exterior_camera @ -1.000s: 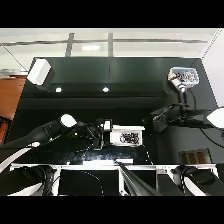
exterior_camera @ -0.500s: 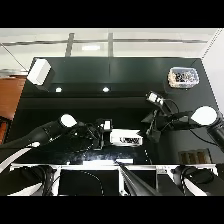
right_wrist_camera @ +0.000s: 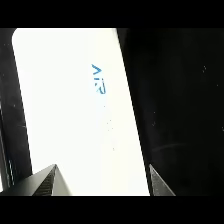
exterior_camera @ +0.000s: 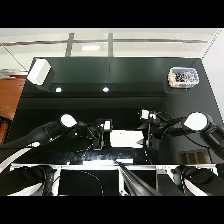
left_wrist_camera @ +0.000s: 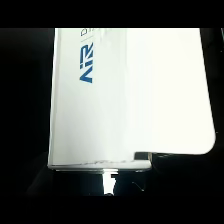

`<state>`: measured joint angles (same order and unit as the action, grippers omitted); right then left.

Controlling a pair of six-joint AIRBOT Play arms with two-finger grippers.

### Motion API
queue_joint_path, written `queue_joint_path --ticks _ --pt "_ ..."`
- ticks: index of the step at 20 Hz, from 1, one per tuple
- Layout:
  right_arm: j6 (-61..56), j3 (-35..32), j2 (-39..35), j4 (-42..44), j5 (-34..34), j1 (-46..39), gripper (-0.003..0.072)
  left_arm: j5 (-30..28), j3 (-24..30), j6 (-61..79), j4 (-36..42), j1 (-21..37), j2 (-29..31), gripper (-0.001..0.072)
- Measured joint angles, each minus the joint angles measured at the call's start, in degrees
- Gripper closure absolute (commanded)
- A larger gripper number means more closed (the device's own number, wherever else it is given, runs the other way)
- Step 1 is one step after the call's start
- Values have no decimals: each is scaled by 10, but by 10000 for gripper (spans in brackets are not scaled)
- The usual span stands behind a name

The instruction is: Fold the box and place the chain.

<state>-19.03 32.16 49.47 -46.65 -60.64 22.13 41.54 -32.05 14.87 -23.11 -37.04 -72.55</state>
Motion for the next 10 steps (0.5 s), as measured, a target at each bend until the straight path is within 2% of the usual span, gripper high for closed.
queue_joint_path --ticks 10 --pt "4 -2 16 -1 13 20 -17 0 0 0 0 0 0 312"
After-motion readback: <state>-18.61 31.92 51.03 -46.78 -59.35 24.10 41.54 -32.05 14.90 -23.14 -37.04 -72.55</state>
